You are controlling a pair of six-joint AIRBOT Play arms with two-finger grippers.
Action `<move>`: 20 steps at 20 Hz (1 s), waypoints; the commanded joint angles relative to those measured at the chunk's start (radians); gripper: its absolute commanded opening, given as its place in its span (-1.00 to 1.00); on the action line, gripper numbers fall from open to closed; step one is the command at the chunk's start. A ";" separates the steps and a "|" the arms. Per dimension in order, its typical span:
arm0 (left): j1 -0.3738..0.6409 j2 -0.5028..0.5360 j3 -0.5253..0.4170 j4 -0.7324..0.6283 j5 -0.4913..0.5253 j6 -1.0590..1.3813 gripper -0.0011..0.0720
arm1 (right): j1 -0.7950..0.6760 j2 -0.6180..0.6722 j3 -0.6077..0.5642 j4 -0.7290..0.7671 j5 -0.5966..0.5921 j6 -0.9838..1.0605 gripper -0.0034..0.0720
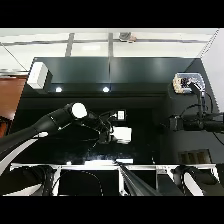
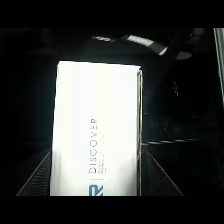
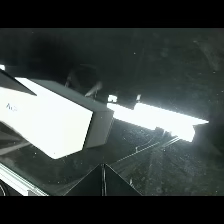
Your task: Fold the box and place the chain.
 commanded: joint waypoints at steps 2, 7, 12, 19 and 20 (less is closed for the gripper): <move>-0.037 -0.008 -0.001 0.039 0.047 -0.006 0.97 | -0.001 0.001 -0.001 0.000 0.000 0.000 -0.90; -0.087 -0.068 -0.001 0.108 0.091 -0.067 0.97 | -0.001 0.001 -0.001 0.001 -0.003 0.004 -0.90; -0.107 -0.082 -0.001 0.203 0.106 -0.159 0.92 | -0.001 0.001 -0.001 0.001 -0.005 0.007 -0.90; -0.057 0.021 -0.001 0.418 0.091 -0.570 0.00 | -0.001 0.001 -0.001 0.001 -0.014 0.007 -0.90; -0.026 0.056 -0.001 0.485 0.079 -0.684 0.00 | -0.001 0.001 -0.001 0.001 -0.014 0.007 -0.90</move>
